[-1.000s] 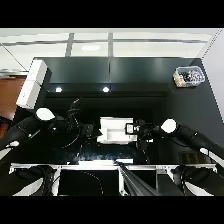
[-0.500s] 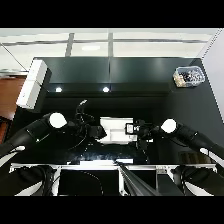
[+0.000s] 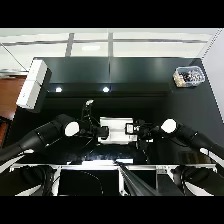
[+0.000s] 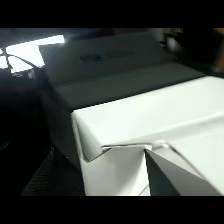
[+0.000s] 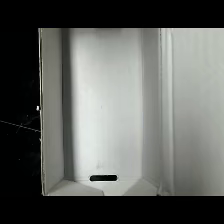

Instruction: Fold the box and place the chain.

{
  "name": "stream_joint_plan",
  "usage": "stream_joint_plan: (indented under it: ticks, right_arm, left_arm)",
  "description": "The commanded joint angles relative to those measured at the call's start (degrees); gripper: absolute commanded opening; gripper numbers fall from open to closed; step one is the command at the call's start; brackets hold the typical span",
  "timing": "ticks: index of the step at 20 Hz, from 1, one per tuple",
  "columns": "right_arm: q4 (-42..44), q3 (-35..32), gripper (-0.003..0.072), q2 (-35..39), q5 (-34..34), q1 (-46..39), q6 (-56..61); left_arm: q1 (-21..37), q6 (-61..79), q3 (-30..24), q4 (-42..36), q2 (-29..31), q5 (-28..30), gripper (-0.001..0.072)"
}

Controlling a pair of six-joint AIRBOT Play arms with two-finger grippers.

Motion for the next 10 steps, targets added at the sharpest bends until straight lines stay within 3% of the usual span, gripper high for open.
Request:
stream_joint_plan:
  ticks: [1,2,3,10]
  right_arm:
    - [-0.04,-0.02,0.0437,-0.04,0.00,0.04,-0.04]
    - [-0.04,-0.02,0.0436,-0.04,0.00,0.04,-0.04]
    - [-0.04,-0.02,0.0436,-0.04,0.00,0.04,-0.04]
    - [-0.07,-0.02,0.0436,-0.04,0.00,0.04,-0.04]
  left_arm:
    - [-1.36,-12.39,1.20,8.13,-0.33,-5.64,0.0512]
    - [-1.46,-12.46,1.60,8.13,-0.33,-6.84,0.0454]
    - [-1.46,-12.85,1.99,8.11,-0.33,-7.45,0.0444]
    - [-5.05,-14.23,8.83,9.73,-6.69,-12.35,0.0444]
